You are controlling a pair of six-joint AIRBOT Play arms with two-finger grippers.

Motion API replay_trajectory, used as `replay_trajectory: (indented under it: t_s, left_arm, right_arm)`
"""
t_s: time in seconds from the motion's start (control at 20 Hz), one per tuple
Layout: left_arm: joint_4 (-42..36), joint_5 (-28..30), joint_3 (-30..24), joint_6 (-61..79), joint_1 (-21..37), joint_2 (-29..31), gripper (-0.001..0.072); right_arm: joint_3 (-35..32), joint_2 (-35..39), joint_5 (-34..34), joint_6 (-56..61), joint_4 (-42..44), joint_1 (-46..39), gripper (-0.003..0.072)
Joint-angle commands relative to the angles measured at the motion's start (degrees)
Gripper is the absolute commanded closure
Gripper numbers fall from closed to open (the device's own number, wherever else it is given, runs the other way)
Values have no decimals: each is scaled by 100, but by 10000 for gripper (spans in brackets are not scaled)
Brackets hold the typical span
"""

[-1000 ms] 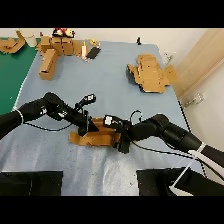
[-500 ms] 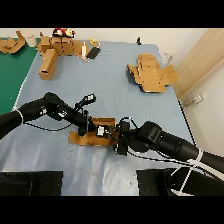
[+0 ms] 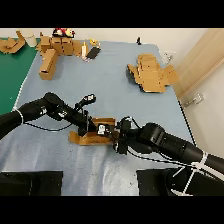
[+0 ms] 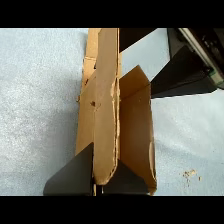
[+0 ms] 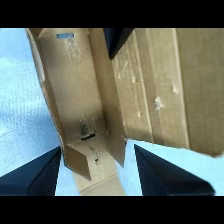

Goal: Fold the box.

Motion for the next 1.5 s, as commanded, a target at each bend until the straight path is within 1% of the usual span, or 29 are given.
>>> replay_trajectory:
  t_s: [0.0, 0.1, 0.2, 0.25, 0.35, 0.4, 0.45, 0.6, 0.7, 0.8, 0.9, 1.0, 1.1, 1.3, 1.45]
  left_arm:
    - [0, 2, -2, 0, 0, -4, 699]
    - [0, 2, -2, 0, 0, -4, 698]
    - [0, 2, -2, 0, 0, -4, 698]
    - [0, 2, -2, 0, 0, -4, 698]
    - [0, 2, -2, 0, 0, -4, 699]
    - [0, 2, -2, 0, 0, -4, 698]
    - [0, 2, -2, 0, 0, -4, 699]
    - [0, 4, -2, 0, 0, -4, 699]
    - [-2, 0, -2, 0, 0, -4, 699]
    - [0, 2, -2, 0, 0, -4, 699]
    - [0, 2, -2, 0, 0, -4, 699]
    - [0, 2, -2, 0, 0, -4, 699]
    - [0, 2, -2, 0, 0, -4, 699]
    - [0, 2, -2, 0, 0, -4, 699]
    - [0, 4, -2, 0, 0, -4, 698]
  right_arm:
    - [-197, 7, 483, 0, -4, -72, -20]
    - [-376, 7, 793, -136, 192, -170, -21]
    - [-470, 7, 1021, -863, 804, -413, -21]
    - [-470, 7, 1069, -1449, 1274, -586, -20]
    - [-470, 7, 1005, -2459, 2190, -911, -21]
    - [-470, 7, 894, -2774, 2542, -1036, -21]
    - [-470, 7, 780, -2977, 2684, -1099, -21]
    - [-470, 9, 553, -3145, 2704, -1147, -21]
    - [-472, 4, 557, -3237, 2761, -1147, -20]
    - [-470, -85, 546, -3589, 2924, -1161, -19]
    - [-470, -306, 573, -3934, 3206, -1261, -17]
    - [-466, -529, 586, -4330, 3707, -1497, -17]
    - [-463, -601, 579, -4684, 3987, -1633, -16]
    - [-463, -592, 391, -4795, 3847, -1631, -17]
    - [-463, -588, 393, -4798, 3775, -1631, -17]
